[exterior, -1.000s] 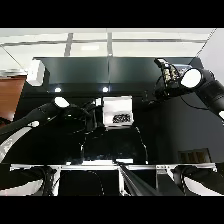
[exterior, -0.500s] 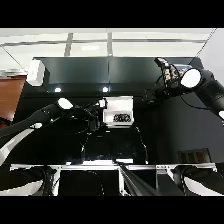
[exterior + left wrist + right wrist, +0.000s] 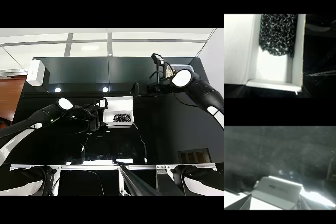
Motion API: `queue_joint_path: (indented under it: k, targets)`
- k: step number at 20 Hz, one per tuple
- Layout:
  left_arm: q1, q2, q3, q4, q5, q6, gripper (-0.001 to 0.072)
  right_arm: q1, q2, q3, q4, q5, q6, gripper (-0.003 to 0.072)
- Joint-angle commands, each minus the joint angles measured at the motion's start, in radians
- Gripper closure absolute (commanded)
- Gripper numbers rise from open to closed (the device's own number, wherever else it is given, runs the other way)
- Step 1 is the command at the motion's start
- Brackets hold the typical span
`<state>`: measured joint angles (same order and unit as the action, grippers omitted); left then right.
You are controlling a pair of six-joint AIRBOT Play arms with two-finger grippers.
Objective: Fold the box and place the chain.
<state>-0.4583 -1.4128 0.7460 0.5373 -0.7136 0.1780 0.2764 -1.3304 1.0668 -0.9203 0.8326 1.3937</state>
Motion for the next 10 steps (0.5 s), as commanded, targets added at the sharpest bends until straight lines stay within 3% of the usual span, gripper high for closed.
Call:
queue_joint_path:
  k: [1,6,10]
  targets:
    - [-0.001,-0.001,0.001,0.001,0.003,0.001,0.032,0.012,-0.037,0.0,0.1,0.045,-0.232,0.0024]
    - [-0.001,-0.001,0.001,0.001,0.003,0.001,0.032,0.02,-0.035,0.024,0.096,0.349,-0.832,0.0024]
    - [-0.001,-0.001,0.001,0.001,0.003,0.001,0.032,0.057,-0.047,0.016,0.101,0.294,-1.031,0.0025]
